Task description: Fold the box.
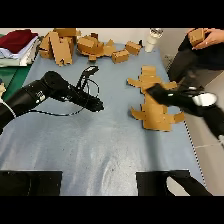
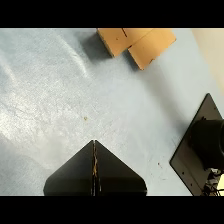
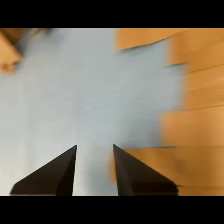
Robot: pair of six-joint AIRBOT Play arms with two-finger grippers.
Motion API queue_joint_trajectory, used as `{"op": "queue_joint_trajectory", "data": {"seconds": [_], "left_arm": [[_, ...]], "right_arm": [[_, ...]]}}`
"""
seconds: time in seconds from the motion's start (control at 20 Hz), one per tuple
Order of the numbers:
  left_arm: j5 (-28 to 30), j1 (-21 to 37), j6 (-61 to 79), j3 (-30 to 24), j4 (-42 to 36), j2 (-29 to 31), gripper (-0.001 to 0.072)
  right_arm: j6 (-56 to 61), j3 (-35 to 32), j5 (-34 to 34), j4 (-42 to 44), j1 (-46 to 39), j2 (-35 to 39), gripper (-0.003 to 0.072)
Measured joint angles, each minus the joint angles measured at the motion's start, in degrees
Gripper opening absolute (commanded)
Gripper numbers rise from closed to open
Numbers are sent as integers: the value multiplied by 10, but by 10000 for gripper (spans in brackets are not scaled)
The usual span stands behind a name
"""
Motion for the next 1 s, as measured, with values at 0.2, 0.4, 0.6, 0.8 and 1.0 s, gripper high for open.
{"op": "queue_joint_trajectory", "data": {"seconds": [0.2,0.4,0.6,0.8,1.0], "left_arm": [[10,0,-3,0,0,0,15],[21,0,-3,0,-2,0,15],[24,0,-4,0,-3,0,293],[28,0,-23,0,-4,0,591],[33,0,-40,0,-5,0,591]], "right_arm": [[9,44,109,-153,-184,-15,452],[-21,57,149,-218,-277,-70,452],[-76,61,163,-205,-304,-159,460],[-117,74,164,-192,-311,-226,460],[-144,93,162,-186,-313,-253,459]]}}
